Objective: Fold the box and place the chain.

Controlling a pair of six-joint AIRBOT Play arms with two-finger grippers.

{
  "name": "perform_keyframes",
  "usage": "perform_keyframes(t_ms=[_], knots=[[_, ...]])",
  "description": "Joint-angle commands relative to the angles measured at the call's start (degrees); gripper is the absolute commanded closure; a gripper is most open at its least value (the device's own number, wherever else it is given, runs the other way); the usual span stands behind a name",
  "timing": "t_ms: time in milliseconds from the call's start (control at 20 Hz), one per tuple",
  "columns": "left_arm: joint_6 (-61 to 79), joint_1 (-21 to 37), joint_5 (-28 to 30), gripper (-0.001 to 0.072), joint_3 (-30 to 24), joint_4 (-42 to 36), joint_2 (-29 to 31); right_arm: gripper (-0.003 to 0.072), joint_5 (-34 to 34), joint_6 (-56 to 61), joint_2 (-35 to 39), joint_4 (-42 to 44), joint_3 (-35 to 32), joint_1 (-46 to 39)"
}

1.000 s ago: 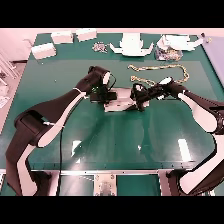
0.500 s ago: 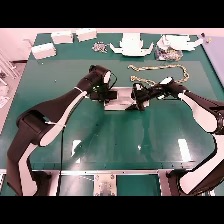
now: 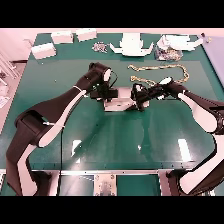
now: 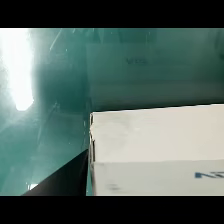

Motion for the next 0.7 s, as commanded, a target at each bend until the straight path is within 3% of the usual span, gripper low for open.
perform_keyframes(t_ms=[0,300,650], knots=[[0.11,0.04,-1.88,0.0449,0.96,-0.04,0.09,0.0189,-0.11,0.09,0.04,0.07,0.02,0.00],[2.84,0.52,-9.27,0.0449,6.47,-0.04,0.44,0.0189,-0.13,0.07,0.04,0.07,0.02,0.00],[7.06,1.44,-16.15,0.0450,6.27,0.07,6.29,0.0189,-0.13,0.09,0.04,0.07,0.02,0.00]])
